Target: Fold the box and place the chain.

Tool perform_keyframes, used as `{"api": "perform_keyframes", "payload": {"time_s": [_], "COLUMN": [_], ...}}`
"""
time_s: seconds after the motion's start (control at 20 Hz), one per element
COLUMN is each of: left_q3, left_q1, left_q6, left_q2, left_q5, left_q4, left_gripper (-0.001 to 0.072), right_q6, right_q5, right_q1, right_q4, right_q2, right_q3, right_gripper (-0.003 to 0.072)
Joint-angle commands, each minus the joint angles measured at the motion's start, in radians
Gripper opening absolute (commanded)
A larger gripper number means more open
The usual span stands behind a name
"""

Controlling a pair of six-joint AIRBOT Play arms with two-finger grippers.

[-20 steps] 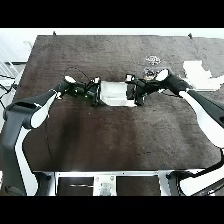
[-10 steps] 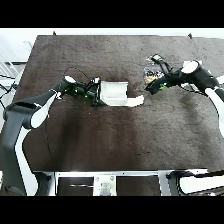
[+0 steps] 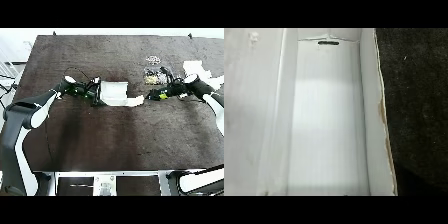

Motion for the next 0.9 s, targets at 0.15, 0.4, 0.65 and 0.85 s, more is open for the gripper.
{"api": "perform_keyframes", "payload": {"time_s": [0.15,0.4,0.65,0.85], "left_q3": [0.000,0.000,0.000,0.000], "left_q1": [0.000,0.000,0.000,0.000], "left_q6": [-0.001,0.000,-0.001,0.000], "left_q2": [-0.001,-0.001,-0.001,-0.001], "left_q5": [0.000,0.000,0.000,0.000], "left_q4": [0.000,0.000,0.000,0.000], "left_gripper": [0.0492,0.0492,0.0492,0.0492], "right_q6": [0.019,0.019,0.020,0.029], "right_q5": [-0.076,-0.087,-0.101,-0.099], "right_q1": [0.129,0.172,0.171,0.171], "right_q4": [0.121,0.120,0.117,0.127], "right_q2": [-0.092,-0.066,-0.026,0.004], "right_q3": [-0.013,0.000,0.000,0.017], "right_gripper": [0.0011,0.0011,0.0015,0.0184]}}
